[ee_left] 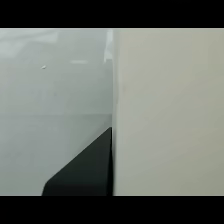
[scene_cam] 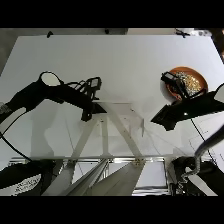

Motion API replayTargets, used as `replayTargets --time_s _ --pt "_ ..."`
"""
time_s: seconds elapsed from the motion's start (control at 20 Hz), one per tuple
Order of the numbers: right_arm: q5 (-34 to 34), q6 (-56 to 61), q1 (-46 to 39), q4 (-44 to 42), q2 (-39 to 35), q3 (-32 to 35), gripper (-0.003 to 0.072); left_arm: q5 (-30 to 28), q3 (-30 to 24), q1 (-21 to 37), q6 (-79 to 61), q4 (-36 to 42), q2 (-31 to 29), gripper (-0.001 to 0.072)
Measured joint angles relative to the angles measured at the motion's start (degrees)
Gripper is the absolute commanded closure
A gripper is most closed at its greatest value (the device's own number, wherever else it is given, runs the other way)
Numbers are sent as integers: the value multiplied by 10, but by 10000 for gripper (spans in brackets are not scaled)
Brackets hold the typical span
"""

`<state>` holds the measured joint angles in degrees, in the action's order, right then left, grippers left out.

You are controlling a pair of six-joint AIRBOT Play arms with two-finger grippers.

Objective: Fold the box and place the chain.

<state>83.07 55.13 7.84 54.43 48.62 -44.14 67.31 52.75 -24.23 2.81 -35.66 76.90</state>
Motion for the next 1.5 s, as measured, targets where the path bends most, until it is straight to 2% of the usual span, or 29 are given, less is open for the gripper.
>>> replayTargets --time_s 0.2,0.65,0.95,1.2,1.5 --pt "6 22 -2 10 -7 45 676 -52 0 -38 19 0 23 706" --pt "-10 32 -2 -34 -10 76 676 -112 0 -50 -26 25 106 707" --pt "-28 30 -2 -38 -10 77 676 -146 0 -50 -39 26 121 707" --pt "-40 29 -2 -34 -10 77 676 -153 0 -50 -39 34 132 707" --pt "-46 29 -2 -32 -10 77 676 -186 0 -50 -49 98 139 707"
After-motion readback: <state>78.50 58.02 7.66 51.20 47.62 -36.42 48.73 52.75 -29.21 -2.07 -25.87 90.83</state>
